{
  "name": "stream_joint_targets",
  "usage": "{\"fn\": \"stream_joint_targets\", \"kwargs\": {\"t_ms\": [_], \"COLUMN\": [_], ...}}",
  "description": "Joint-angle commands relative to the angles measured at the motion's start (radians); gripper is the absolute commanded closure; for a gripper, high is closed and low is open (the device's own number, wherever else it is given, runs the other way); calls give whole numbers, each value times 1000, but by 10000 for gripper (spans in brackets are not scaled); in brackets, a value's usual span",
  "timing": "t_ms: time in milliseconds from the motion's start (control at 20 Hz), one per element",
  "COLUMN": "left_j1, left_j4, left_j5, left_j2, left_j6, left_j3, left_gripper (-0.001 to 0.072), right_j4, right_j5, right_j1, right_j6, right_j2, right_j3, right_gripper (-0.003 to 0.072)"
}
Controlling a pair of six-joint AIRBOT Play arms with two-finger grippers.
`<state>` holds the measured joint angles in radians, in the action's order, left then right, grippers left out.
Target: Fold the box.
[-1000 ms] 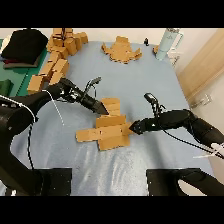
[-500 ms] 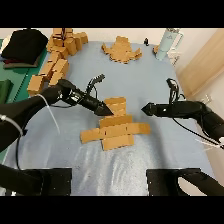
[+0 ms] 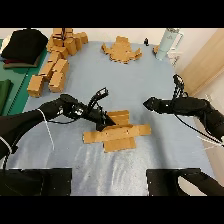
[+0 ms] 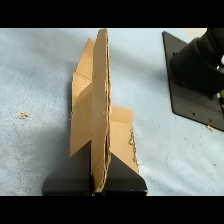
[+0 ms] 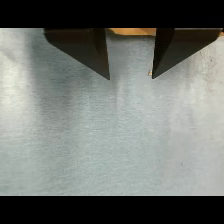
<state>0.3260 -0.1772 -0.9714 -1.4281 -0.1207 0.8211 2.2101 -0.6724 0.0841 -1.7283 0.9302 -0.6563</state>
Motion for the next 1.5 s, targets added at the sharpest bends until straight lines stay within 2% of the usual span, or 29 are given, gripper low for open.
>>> {"fn": "stream_joint_targets", "kwargs": {"t_ms": [0,300,900,950,1000,1050,1250,1450], "left_j1": [9,10,9,9,9,9,9,10], "left_j4": [-27,-81,-93,-93,-93,-92,-85,-85], "left_j5": [7,7,27,27,27,27,27,27], "left_j2": [5,4,-12,-11,-11,-11,-11,-11], "left_j6": [-41,-40,-28,-28,-26,-21,-21,-21], "left_j3": [-11,-3,-3,-3,-3,-3,-3,-3], "left_gripper": [700,699,698,698,698,697,698,698], "right_j4": [13,12,12,12,11,8,-71,-367], "right_j5": [2,2,-3,-13,-32,-53,-123,-221], "right_j1": [0,0,0,0,0,2,44,199], "right_j6": [4,3,3,3,-12,-33,-43,114], "right_j2": [-1,-1,-1,-1,-1,-1,-3,-14], "right_j3": [-1,-1,-1,-1,-1,-1,-1,2], "right_gripper": [280,280,282,308,604,681,682,682]}}
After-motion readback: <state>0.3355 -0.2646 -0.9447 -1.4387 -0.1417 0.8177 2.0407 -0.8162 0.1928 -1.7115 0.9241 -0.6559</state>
